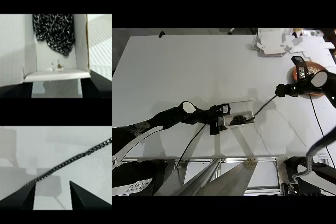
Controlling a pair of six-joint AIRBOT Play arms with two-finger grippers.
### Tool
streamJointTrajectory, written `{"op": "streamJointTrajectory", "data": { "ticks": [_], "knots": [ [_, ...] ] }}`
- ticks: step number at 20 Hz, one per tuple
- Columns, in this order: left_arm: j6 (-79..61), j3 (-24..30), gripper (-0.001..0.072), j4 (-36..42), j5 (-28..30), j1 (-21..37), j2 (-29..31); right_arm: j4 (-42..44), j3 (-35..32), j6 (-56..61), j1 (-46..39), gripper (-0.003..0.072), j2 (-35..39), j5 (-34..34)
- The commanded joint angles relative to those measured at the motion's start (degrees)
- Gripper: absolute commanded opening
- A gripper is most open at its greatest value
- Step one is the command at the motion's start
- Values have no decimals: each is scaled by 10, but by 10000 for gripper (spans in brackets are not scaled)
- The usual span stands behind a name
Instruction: Fold the box and place the chain.
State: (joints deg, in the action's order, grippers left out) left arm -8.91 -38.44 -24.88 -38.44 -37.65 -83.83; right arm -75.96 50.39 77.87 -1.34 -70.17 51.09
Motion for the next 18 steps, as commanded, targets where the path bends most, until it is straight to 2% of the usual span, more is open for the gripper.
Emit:
{"op": "streamJointTrajectory", "data": {
  "ticks": [1, 7, 18],
  "knots": [
    [0, 0, 273, 0, 0, 0, 0, -19, 0, 6, 0, 408, -50, -23],
    [0, 0, 273, 0, 0, 0, 0, -23, 0, 18, 8, 393, -98, -43],
    [0, 0, 273, 0, 0, 0, 0, -68, 0, 34, 38, 370, -101, -50]
  ]
}}
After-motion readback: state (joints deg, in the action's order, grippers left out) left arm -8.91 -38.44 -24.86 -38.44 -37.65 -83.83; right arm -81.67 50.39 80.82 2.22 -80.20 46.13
